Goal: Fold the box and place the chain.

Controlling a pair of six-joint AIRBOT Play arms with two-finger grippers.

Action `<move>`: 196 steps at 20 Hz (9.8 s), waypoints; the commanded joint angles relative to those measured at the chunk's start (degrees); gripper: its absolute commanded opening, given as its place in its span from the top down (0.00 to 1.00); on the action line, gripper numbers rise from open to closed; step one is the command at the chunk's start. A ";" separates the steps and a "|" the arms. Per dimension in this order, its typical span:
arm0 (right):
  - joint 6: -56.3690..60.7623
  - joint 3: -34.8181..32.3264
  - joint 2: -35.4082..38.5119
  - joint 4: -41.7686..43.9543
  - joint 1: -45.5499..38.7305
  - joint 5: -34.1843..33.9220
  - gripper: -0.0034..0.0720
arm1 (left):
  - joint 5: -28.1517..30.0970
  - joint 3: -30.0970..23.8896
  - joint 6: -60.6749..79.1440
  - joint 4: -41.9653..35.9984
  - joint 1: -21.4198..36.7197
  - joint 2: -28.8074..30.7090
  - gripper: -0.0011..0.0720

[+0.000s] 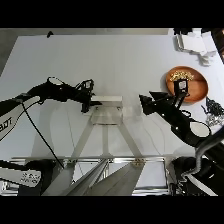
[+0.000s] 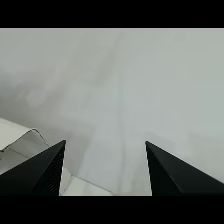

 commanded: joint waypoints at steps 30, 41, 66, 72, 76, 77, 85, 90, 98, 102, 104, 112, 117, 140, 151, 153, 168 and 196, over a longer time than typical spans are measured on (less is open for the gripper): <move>-19.78 12.90 -28.81 -37.05 -4.22 37.20 0.01 | 0.24 -0.04 0.07 0.44 -0.02 -0.24 0.98; -19.67 12.92 -31.39 -24.00 0.31 27.58 0.00 | 0.22 -0.04 0.07 0.44 -0.02 -0.24 0.98; -25.09 17.79 -36.02 -34.21 -1.84 35.67 0.00 | 0.24 -0.04 0.07 0.42 -0.02 -0.24 0.98; -12.24 17.57 -36.02 -31.91 0.57 33.31 0.00 | 0.24 -0.04 0.07 0.42 -0.02 -0.24 0.98; -4.44 18.01 -36.02 -32.48 0.57 32.65 0.00 | 0.24 -0.04 0.07 0.42 -0.02 -0.24 0.98; -4.42 18.53 -36.02 -32.50 0.57 32.63 0.00 | 0.24 -0.04 0.07 0.42 -0.02 -0.24 0.98; -13.84 22.01 -37.05 -34.40 -4.57 36.48 0.00 | 0.24 -0.04 0.07 0.42 -0.02 -0.24 0.98; -28.72 23.19 -39.52 -26.82 -6.54 37.46 0.00 | 0.22 -0.04 0.07 0.42 -0.02 -0.24 0.98; -39.06 24.74 -44.57 -20.35 -9.01 44.72 0.01 | 0.24 -0.04 0.07 0.42 -0.02 -0.24 0.98; -43.85 24.74 -47.47 -18.67 -7.39 44.72 0.02 | 0.24 -0.04 0.07 0.42 -0.02 -0.24 0.98; -45.29 24.90 -48.37 -15.89 -6.73 44.89 0.02 | 0.24 -0.04 0.07 0.42 -0.02 -0.24 0.98; -44.76 26.71 -49.66 -15.30 -6.75 45.81 0.27 | 0.24 -0.04 0.07 0.44 -0.02 -0.24 0.98; -44.76 26.69 -49.66 -15.47 -6.75 46.29 0.26 | 0.24 -0.04 0.07 0.42 -0.02 -0.24 0.98; -44.78 26.69 -49.64 -15.47 -6.75 46.84 0.26 | 0.07 -0.04 -0.33 0.44 0.00 0.04 0.64; -44.78 26.71 -49.64 -15.47 -6.75 46.84 0.26 | -1.36 -0.04 -11.93 18.62 7.37 13.99 0.53; -44.78 26.71 -49.66 -15.47 -6.75 46.84 0.26 | -3.76 -0.04 -16.68 26.12 7.87 16.52 0.56; -44.78 26.71 -49.64 -15.47 -6.75 46.84 0.26 | 7.26 -4.24 -24.33 -3.41 1.55 15.21 0.98; -44.78 26.71 -49.64 -15.47 -6.75 46.84 0.26 | -0.48 -4.22 -39.47 30.49 1.36 19.89 0.98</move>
